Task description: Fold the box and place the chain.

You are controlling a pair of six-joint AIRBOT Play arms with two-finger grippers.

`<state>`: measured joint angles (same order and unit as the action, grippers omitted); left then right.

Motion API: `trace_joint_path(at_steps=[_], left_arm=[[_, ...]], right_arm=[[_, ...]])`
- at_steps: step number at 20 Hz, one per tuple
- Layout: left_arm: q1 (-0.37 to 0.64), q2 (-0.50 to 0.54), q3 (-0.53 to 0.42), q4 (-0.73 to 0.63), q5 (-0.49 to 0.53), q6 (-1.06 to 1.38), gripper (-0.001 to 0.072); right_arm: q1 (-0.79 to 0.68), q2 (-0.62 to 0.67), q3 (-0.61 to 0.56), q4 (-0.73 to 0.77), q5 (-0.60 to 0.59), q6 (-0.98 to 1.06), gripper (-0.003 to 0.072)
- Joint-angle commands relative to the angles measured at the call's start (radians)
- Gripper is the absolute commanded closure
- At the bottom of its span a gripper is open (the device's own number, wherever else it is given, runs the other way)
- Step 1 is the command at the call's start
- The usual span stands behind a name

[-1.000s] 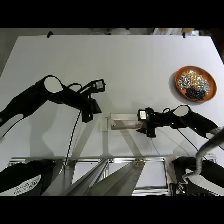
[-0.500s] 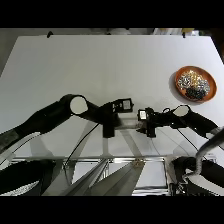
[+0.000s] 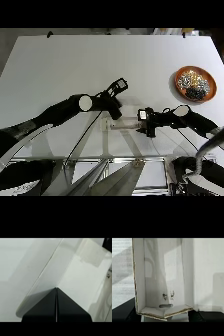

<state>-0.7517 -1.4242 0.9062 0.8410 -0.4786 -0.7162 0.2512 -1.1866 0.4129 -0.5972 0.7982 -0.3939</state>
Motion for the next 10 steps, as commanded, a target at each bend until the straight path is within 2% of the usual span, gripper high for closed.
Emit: trace_joint_path(at_steps=[1,5,8,10], left_arm=[[0.009,-0.016,0.0,0.009,-0.02,-0.018,0.0706],[0.019,0.112,0.0,0.111,-0.097,-0.018,0.0706],[0.018,0.212,0.0,0.169,-0.291,-0.018,0.0702],[0.014,0.216,0.0,0.169,-0.402,-0.018,0.0703]], right_arm=[[0.0,0.001,0.0,-0.001,0.0,0.0,0.0289],[0.0,0.001,0.0,-0.001,0.0,0.0,0.0289],[0.0,0.001,0.0,-0.001,0.0,0.0,0.0289],[0.0,0.001,0.0,-0.001,-0.001,0.0,0.0289]])
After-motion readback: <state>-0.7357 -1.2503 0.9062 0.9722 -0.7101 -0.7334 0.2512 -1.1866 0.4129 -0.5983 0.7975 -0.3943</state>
